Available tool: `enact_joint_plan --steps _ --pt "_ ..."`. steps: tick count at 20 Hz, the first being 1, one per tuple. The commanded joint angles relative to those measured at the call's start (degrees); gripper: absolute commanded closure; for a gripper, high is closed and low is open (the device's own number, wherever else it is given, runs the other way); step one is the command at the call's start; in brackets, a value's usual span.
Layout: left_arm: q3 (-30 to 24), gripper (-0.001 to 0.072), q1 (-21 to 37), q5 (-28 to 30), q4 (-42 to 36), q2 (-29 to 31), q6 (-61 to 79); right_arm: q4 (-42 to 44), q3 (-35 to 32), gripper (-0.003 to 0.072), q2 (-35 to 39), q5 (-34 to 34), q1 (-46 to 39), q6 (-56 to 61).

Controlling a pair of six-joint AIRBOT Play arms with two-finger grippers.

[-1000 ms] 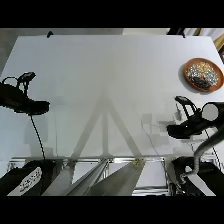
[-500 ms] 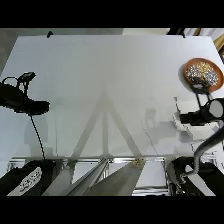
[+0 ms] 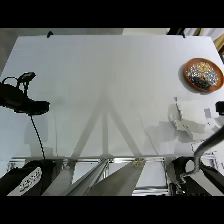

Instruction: Fold the box and place the chain.

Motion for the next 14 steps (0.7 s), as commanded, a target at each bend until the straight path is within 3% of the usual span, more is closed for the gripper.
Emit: enact_joint_plan --steps 1,6,14 --pt "0.0 0.0698 0.0 0.0 0.0 0.0 0.0 -3.5 4.3 0.0148 -7.6 -0.2 -3.3 -5.7" --pt "0.0 0.0698 0.0 0.0 0.0 0.0 0.0 -10.3 4.6 0.0168 -15.2 -0.8 -3.6 -7.9" --pt "0.0 0.0698 0.0 0.0 0.0 0.0 0.0 -7.2 4.6 0.0174 -24.8 1.3 -7.0 -8.9"
